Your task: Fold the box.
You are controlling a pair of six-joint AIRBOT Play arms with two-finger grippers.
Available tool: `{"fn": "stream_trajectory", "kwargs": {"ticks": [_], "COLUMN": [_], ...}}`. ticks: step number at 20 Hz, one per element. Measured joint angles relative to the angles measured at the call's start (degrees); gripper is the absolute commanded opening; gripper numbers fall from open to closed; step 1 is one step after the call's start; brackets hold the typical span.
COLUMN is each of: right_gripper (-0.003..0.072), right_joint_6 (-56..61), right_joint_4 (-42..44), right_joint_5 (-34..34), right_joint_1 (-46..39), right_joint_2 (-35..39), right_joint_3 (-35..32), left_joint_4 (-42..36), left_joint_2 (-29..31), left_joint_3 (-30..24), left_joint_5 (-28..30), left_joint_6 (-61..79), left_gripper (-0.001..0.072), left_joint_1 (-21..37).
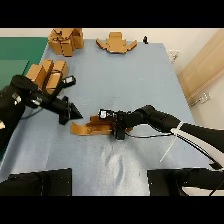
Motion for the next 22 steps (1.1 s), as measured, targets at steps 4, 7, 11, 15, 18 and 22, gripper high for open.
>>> {"fn": "stream_trajectory", "kwargs": {"ticks": [4,7,11,15,18,22], "right_gripper": [0.0516,0.0516,0.0517,0.0516,0.0516,0.0516], "right_joint_6": [0.02,0.02,0.02,0.04,0.04,0.02], "right_joint_4": [0.04,0.09,0.17,0.15,0.13,0.11], "right_joint_5": [-0.02,-0.07,-0.11,-0.15,-0.15,-0.17], "right_joint_1": [0.0,0.0,0.0,0.0,0.0,0.0], "right_joint_2": [0.0,0.0,0.0,0.0,0.0,0.0], "right_joint_3": [0.0,0.02,0.02,0.02,0.02,0.02], "left_joint_4": [-6.95,-9.55,-10.45,-3.8,2.19,6.45], "left_joint_2": [5.25,4.09,-2.38,-10.71,-16.41,-20.02], "left_joint_3": [-6.62,-8.2,-6.99,-1.49,3.43,8.2], "left_joint_5": [7.26,21.29,34.67,33.33,24.09,16.39], "left_joint_6": [-2.86,-5.11,-6.95,-14.73,-19.58,-21.42], "left_gripper": [0.0009,0.0009,0.0009,0.001,0.001,0.0009], "left_joint_1": [-7.85,-13.07,-14.38,-13.73,-13.73,-13.35]}}
